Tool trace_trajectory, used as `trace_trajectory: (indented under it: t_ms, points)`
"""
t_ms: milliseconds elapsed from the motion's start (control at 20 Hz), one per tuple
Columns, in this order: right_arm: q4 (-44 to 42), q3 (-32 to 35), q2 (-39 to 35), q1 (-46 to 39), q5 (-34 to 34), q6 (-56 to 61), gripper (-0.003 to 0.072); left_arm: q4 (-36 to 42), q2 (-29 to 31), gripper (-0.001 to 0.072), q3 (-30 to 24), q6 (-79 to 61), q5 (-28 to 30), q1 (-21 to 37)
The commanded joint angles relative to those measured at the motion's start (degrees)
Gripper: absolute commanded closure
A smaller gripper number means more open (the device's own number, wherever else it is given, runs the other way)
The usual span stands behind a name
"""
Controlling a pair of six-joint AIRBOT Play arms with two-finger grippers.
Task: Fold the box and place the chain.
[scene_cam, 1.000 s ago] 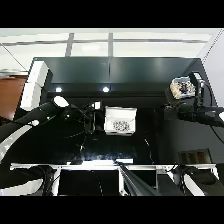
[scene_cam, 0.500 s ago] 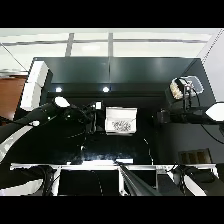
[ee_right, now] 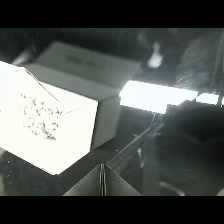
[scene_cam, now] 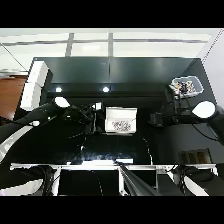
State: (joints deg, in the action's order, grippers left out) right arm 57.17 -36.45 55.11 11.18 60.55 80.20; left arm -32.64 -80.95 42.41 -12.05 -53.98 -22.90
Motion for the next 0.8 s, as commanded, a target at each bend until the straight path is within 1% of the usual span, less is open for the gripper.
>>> trace_trajectory:
  t_ms: [0, 150, 300, 350, 450, 750]
  points:
    - [-2.40, 0.09, 5.62, 4.04, -3.23, 2.47, 0.0667, 0.09, -0.02, 0.0004, 0.04, 0.09, -0.13, -0.02]
    - [-3.43, 0.09, 8.59, 5.33, -6.71, 5.11, 0.0667, 0.76, -0.07, 0.0004, 0.04, 0.04, 0.22, -0.04]
    - [-4.72, 0.09, 10.36, 6.64, -7.02, 5.11, 0.0667, 0.90, -0.28, 0.0004, 0.04, 0.04, 0.63, -0.04]
    - [-5.07, 0.09, 10.69, 7.19, -7.28, 5.09, 0.0667, 2.05, -0.42, 0.0004, 0.04, 0.04, 0.98, -0.04]
    - [-5.09, 0.09, 10.86, 8.02, -8.22, 5.11, 0.0667, 2.58, -0.50, 0.0004, 0.17, 0.02, 1.31, -0.04]
    - [-6.16, 0.09, 10.86, 8.22, -8.31, 5.11, 0.0667, 2.71, -0.52, 0.0003, 0.17, 0.02, 1.40, -0.04]
